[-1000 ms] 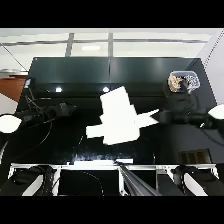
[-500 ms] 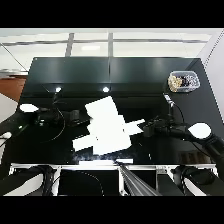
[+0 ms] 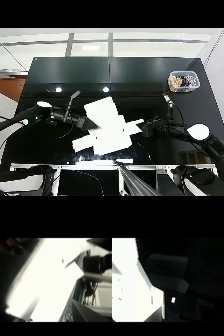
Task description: Fold the box and place the chain.
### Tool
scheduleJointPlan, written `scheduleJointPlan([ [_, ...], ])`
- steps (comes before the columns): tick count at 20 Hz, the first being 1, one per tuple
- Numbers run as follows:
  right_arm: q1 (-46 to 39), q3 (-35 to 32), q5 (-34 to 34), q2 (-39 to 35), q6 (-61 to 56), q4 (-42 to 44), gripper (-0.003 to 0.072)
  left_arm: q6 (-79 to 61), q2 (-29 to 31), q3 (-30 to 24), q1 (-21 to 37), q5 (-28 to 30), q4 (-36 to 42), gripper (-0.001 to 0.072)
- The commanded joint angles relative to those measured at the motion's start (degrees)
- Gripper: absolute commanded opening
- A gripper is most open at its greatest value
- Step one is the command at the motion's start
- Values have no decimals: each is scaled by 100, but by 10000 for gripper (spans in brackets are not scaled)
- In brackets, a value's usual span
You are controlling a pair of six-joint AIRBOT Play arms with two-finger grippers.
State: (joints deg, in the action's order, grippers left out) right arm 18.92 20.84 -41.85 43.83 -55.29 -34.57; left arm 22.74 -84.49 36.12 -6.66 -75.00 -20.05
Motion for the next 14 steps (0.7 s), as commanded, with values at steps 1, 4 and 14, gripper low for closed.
scheduleJointPlan([
  [1, 9, -2, 9, -7, -48, 9, 33, -579, -164, 254, -70, -323, -721, 488],
  [4, 9, -2, 9, -7, -68, 9, 33, -898, -166, 326, -90, -289, -645, 395],
  [14, 9, -2, 9, -7, -68, 4, 33, -1060, -168, 326, -81, -63, -638, 156],
])
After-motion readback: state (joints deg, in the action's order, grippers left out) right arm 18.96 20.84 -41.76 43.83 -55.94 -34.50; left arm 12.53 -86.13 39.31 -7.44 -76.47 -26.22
